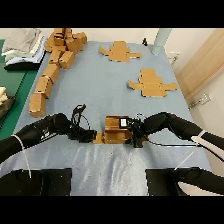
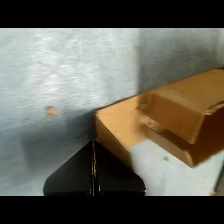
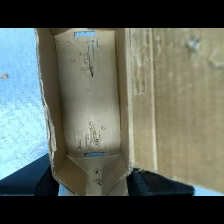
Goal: Fold the box.
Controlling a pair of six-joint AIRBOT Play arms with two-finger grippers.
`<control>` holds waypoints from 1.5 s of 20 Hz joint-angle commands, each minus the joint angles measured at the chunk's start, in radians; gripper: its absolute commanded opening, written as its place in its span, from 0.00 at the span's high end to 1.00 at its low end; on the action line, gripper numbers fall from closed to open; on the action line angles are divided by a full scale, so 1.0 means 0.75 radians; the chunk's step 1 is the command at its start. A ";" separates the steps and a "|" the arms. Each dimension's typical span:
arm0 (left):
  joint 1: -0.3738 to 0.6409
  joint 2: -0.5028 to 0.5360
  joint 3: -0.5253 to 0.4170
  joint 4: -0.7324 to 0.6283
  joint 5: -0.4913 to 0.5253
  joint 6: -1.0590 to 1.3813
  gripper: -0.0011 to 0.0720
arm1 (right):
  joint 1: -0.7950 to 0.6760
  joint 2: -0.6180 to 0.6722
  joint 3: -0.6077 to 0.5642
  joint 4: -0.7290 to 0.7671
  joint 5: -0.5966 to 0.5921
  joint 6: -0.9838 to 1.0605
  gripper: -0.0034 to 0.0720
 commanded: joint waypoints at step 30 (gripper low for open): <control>0.000 0.042 0.004 -0.461 0.039 0.241 0.42 | 0.000 0.001 0.001 0.000 0.000 0.000 0.29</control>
